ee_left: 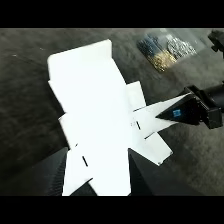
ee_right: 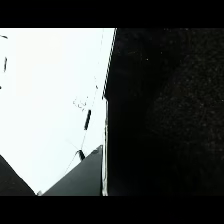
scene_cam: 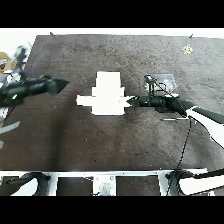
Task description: Fold the box and place the chain.
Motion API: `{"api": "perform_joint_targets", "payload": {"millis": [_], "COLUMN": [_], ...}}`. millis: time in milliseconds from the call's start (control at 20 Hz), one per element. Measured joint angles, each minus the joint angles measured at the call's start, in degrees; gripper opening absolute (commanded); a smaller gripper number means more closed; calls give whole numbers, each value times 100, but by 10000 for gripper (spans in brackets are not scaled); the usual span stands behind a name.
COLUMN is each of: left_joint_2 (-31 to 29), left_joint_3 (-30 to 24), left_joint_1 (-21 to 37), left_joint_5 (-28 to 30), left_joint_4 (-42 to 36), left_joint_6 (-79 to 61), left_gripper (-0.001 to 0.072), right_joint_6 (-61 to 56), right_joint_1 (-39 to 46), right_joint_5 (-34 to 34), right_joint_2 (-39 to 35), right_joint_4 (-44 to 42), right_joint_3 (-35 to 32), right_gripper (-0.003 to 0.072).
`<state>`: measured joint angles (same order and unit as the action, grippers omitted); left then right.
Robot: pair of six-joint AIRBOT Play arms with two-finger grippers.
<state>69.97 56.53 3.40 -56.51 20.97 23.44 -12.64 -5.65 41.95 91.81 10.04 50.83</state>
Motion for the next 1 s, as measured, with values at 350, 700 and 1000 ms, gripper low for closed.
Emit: {"api": "perform_joint_targets", "payload": {"millis": [350, 700, 1000], "left_joint_2": [3451, 5248, 5866], "left_joint_3": [4037, 5904, 6098], "left_joint_1": [-734, -868, -946], "left_joint_5": [-1296, -2297, -2741], "left_joint_4": [1189, 1373, 940], "left_joint_6": [1276, 1692, 1561], "left_gripper": [433, 433, 431], "right_joint_6": [396, 632, 678], "right_joint_1": [-4, -2, -2], "right_joint_5": [90, 74, 66], "right_joint_2": [26, 26, 26], "right_joint_4": [-66, -85, -87], "right_joint_3": [116, 160, 162], "right_gripper": [1, 1, 1]}}
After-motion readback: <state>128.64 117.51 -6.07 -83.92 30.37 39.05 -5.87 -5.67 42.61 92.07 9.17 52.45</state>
